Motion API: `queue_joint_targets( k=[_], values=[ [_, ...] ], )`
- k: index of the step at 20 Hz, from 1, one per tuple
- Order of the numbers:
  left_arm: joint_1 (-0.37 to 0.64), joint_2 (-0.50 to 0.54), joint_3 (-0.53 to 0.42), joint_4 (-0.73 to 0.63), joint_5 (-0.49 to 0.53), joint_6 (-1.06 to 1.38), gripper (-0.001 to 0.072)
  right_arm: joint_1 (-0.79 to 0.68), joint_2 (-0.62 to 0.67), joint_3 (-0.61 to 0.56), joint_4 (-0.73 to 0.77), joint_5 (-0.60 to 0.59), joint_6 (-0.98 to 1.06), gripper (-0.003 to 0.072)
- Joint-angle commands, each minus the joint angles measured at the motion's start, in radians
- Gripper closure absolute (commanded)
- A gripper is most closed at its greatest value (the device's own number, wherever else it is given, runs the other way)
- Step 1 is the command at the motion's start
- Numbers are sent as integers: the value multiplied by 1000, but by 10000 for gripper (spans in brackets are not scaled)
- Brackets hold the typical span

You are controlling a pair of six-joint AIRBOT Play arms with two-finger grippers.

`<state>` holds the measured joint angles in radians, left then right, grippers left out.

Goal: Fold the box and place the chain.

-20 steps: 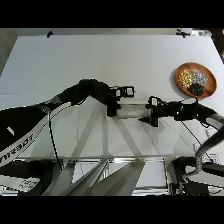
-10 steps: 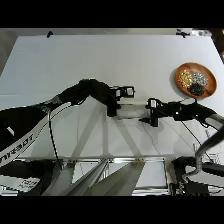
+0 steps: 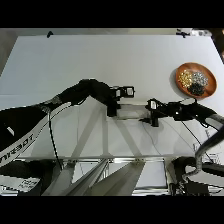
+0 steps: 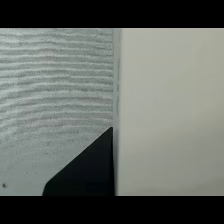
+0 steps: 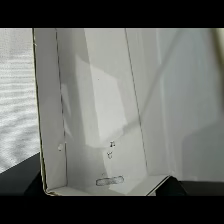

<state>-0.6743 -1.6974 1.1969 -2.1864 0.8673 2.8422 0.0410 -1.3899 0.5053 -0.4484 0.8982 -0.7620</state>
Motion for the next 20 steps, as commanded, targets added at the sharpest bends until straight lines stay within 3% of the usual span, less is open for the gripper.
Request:
queue_joint_targets(
  k=[1, 15, 16, 18, 20],
  values=[
    [0, -1, 1, 0, 0, 0, 697, -1, 0, 1, 1, -1, -2, 405],
    [0, -1, 1, 0, 0, 0, 697, -44, 0, 0, 43, 84, 108, 388],
    [0, -1, 1, 0, 0, 0, 697, -44, 0, 0, 43, 84, 108, 354],
    [0, -1, 1, 0, 0, 0, 697, -44, 0, 0, 37, 86, 108, 216],
    [0, -1, 1, 0, 0, 0, 697, -44, 0, 0, 36, 86, 108, 208]
  ],
)
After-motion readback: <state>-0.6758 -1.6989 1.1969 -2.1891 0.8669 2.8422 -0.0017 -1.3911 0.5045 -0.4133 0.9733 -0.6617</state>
